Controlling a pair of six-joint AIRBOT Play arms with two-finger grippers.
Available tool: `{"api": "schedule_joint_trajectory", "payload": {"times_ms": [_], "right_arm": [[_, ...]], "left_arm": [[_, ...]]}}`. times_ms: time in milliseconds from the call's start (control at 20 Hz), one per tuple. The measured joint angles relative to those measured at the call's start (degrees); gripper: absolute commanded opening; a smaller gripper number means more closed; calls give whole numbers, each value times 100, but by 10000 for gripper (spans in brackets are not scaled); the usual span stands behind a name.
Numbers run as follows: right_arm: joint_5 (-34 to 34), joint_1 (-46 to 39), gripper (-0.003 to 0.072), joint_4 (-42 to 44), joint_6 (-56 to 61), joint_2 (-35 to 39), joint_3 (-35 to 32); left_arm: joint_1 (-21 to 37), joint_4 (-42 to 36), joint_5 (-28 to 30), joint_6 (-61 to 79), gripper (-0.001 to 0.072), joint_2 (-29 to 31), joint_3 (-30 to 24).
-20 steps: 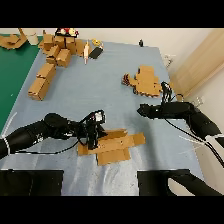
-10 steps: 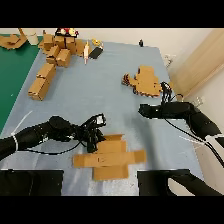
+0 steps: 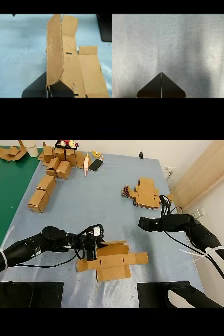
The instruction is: Fold the box.
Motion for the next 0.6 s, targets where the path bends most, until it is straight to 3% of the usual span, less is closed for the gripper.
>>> {"api": "schedule_joint_trajectory", "payload": {"times_ms": [250,600], "right_arm": [[-24,0,18,0,-31,0,0],[11,0,17,4,-66,0,-2]], "left_arm": [[656,-160,-1102,393,12,81,0],[605,385,-1357,501,11,-201,-11]]}}
